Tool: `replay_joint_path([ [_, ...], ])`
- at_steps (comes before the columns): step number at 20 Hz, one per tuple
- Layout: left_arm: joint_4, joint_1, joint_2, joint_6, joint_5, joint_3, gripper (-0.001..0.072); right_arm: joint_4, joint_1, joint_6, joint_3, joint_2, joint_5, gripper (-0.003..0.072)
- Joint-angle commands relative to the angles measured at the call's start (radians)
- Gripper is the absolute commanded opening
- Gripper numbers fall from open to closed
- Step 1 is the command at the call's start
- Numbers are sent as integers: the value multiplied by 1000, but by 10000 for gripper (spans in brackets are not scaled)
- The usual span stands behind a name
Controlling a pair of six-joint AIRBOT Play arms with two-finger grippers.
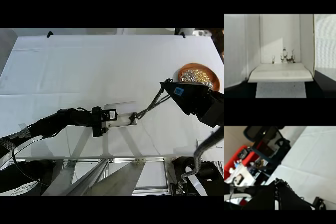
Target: Fold the box and place the chain.
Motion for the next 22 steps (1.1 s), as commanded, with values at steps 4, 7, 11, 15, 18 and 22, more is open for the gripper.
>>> replay_joint_path([
  [4,0,0,0,0,0,0,142,148,21,-118,0,-148,43,10],
  [7,0,0,0,0,0,0,142,193,121,-163,0,-243,15,10],
  [11,0,0,0,0,0,0,142,191,231,-192,0,-354,-11,10],
  [15,0,1,0,0,0,0,142,168,246,-192,0,-404,-16,10],
  [18,0,0,0,0,0,0,142,68,246,-163,0,-404,-11,10],
  [22,0,0,0,0,0,0,142,-206,246,-31,0,-405,29,10],
])
